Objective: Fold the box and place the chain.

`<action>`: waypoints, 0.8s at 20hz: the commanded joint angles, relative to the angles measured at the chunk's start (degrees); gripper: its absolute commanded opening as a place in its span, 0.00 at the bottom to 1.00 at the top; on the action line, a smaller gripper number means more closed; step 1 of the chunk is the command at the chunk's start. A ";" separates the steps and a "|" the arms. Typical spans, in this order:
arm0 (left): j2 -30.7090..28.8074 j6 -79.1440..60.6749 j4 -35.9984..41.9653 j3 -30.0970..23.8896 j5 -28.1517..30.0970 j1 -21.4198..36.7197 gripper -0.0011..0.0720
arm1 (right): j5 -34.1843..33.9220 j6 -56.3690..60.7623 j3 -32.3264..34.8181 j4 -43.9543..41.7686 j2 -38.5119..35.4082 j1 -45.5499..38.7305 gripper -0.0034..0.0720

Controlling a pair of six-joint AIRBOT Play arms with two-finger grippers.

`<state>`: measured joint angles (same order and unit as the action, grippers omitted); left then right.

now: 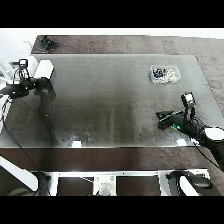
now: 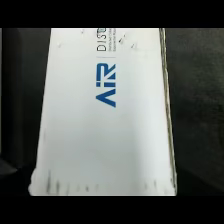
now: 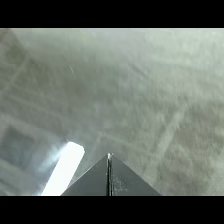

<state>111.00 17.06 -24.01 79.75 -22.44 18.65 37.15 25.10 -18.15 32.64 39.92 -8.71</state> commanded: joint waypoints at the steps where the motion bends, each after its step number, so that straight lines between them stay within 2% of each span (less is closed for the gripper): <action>1: -4.20 0.46 -0.85 0.00 1.25 0.24 0.81 | -0.15 0.00 -0.02 -1.18 0.04 0.11 0.05; 2: -4.20 -0.09 -0.85 0.00 1.33 0.24 0.82 | -0.17 -0.02 -0.02 -1.18 0.02 0.11 0.05; 4: -4.20 -1.09 -0.79 0.11 0.35 0.24 0.93 | -0.20 -0.02 -0.02 -1.18 0.02 0.11 0.05; 5: -4.22 -1.05 -0.74 0.22 0.02 0.22 0.93 | -0.28 -0.02 -0.02 -1.16 0.04 0.11 0.10; 6: -4.24 -1.05 -0.68 0.46 -0.13 0.24 0.94 | -0.31 -0.02 -0.02 -1.16 0.02 0.11 0.25; 7: -4.24 -1.05 -0.68 0.87 -0.04 0.24 1.00 | -0.33 -0.02 -0.02 -1.16 0.04 0.11 0.34; 11: -4.48 -1.05 -0.70 3.76 -3.78 0.24 1.00 | -0.35 -0.04 -0.02 -1.16 0.04 0.11 0.35; 13: -4.76 -1.03 -1.22 5.84 -6.08 0.24 1.00 | -0.39 -0.04 -0.02 -1.14 0.07 0.11 0.54; 15: -6.78 -1.14 -1.92 6.27 -5.86 0.24 1.00 | -0.81 -0.07 -0.02 -1.14 0.07 0.09 0.57; 16: -8.50 -1.11 -3.15 6.27 -5.84 0.24 1.00 | -1.27 -0.07 -0.02 -1.14 0.07 0.09 0.63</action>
<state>104.97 16.03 -25.54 84.95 -27.27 18.83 36.56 25.06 -18.20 31.53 39.99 -8.64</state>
